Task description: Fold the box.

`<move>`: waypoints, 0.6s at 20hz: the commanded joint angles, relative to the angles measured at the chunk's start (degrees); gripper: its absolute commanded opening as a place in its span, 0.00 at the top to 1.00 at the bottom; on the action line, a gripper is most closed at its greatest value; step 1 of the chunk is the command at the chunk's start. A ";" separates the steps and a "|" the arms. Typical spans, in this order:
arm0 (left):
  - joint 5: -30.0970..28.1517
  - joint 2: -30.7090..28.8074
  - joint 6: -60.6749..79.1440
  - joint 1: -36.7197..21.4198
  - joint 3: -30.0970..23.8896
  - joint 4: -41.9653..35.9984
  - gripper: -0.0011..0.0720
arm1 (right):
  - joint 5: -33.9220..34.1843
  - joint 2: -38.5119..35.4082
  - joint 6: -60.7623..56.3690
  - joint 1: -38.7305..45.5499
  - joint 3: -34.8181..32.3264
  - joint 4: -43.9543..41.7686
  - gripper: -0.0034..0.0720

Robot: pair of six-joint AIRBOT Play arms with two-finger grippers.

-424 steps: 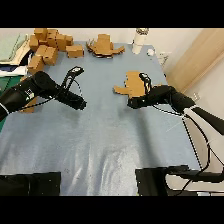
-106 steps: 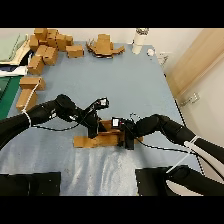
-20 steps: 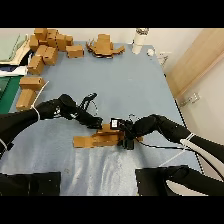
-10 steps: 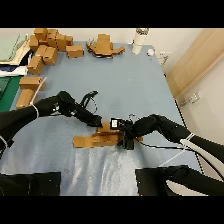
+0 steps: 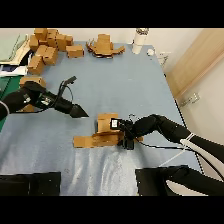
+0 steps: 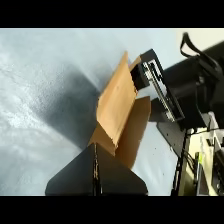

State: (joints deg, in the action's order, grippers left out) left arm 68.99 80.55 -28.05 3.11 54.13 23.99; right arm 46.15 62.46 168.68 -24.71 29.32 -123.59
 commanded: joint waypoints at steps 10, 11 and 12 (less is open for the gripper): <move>-25.92 -23.96 28.20 20.72 -19.65 8.31 0.97 | -0.04 0.02 -0.02 -0.02 0.00 0.00 0.28; -26.84 -24.13 30.88 20.87 -21.55 7.65 0.76 | -0.02 0.02 0.00 -0.02 0.00 0.00 0.28; -27.61 -23.91 32.30 20.83 -23.43 6.40 0.05 | -0.04 0.02 -0.02 -0.02 0.00 0.15 0.28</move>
